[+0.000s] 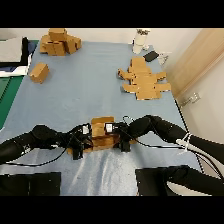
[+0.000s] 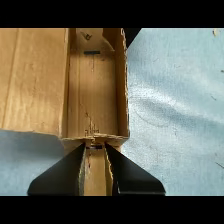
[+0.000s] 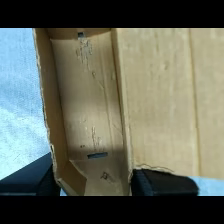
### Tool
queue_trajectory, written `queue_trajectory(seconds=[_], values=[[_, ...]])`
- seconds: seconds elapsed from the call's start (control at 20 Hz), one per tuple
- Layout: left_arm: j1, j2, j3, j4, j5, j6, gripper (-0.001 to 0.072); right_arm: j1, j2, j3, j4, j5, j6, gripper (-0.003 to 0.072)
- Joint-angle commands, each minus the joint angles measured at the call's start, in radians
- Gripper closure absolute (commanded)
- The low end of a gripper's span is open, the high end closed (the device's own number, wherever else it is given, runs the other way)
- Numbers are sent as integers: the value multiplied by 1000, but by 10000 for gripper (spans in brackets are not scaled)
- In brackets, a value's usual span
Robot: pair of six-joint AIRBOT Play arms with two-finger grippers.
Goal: Fold the box.
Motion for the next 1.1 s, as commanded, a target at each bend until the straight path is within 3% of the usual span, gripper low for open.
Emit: queue_trajectory(seconds=[0.0,0.45,0.5,0.55,0.6,1.0,1.05], values=[[0,-3,2,-69,20,33,535,0,-1,0,0,0,0,167],[0,-32,2,-132,20,85,531,0,-1,0,0,0,0,167],[0,-33,1,-139,20,86,468,0,-1,0,1,0,0,167],[0,-33,1,-143,21,85,248,0,-1,0,0,0,0,167],[0,-33,1,-148,23,85,193,0,-1,0,0,0,0,167],[0,-33,1,-148,23,85,192,0,-1,0,0,0,0,167],[0,-33,1,-148,23,76,228,0,-1,0,1,0,0,167]])
